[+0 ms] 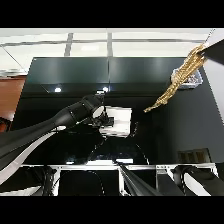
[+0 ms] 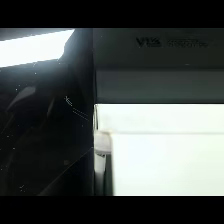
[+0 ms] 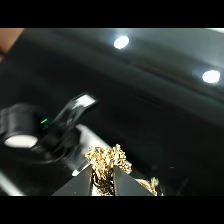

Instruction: Fold the box and place the chain.

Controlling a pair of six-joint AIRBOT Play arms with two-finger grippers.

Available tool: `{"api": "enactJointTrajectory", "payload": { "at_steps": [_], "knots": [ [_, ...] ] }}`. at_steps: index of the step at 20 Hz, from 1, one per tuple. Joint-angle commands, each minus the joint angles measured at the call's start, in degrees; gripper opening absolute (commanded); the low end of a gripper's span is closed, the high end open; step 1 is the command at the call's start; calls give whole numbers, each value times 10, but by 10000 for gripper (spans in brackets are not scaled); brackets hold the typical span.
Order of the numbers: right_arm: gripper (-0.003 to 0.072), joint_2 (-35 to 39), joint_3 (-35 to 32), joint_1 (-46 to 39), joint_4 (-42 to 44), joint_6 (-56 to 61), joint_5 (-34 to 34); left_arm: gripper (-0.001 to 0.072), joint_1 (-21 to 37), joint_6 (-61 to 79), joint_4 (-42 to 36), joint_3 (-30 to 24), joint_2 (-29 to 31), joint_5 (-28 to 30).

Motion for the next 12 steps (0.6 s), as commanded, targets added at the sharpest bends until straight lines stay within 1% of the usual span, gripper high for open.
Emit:
{"api": "enactJointTrajectory", "payload": {
  "at_steps": [1, 7, 12],
  "knots": [
    [3, 0, -9, 48, 10, 0, 3, 24, 0, 0, 0, 0, 0, 0],
    [3, -16, -18, 114, 13, 17, -41, 24, 0, 0, 0, 0, 0, 11],
    [3, -47, -18, 157, 39, 17, -56, 24, 0, 0, 0, 0, 0, 12]
  ]
}}
